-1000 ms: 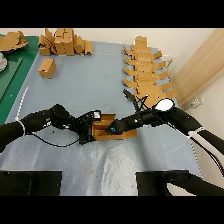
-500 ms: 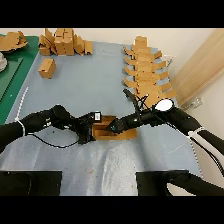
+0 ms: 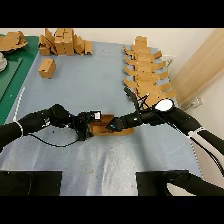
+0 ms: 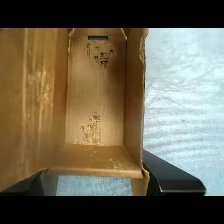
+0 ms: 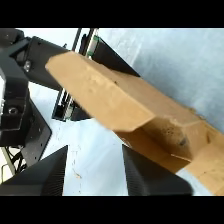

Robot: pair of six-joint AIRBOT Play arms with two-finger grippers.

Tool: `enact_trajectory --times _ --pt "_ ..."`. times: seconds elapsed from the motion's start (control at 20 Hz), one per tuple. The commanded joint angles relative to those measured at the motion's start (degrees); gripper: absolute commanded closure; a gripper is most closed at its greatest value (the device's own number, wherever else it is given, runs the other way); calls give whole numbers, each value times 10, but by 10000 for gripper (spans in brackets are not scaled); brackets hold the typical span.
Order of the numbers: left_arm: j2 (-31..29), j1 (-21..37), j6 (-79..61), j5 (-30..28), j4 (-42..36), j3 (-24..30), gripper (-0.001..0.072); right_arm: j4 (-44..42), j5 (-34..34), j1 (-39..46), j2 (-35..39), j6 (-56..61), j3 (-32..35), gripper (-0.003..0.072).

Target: Fold the box.

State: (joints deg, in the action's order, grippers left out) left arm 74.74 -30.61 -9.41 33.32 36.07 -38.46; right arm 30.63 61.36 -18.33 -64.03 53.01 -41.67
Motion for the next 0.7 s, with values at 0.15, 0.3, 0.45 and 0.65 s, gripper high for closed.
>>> enact_trajectory --times 0.15,0.3,0.45,0.65 --pt "-1 0 -2 11 0 0 207 -12 -85 0 -1 -1 -1 685" --pt "-1 -1 -2 18 0 0 207 -67 -99 0 -29 -27 -18 685" --pt "-1 -1 -2 18 -1 0 207 -130 -94 0 -88 -68 -50 685" --pt "-1 -1 -2 19 -1 0 207 -111 -111 2 -168 -81 -84 685"
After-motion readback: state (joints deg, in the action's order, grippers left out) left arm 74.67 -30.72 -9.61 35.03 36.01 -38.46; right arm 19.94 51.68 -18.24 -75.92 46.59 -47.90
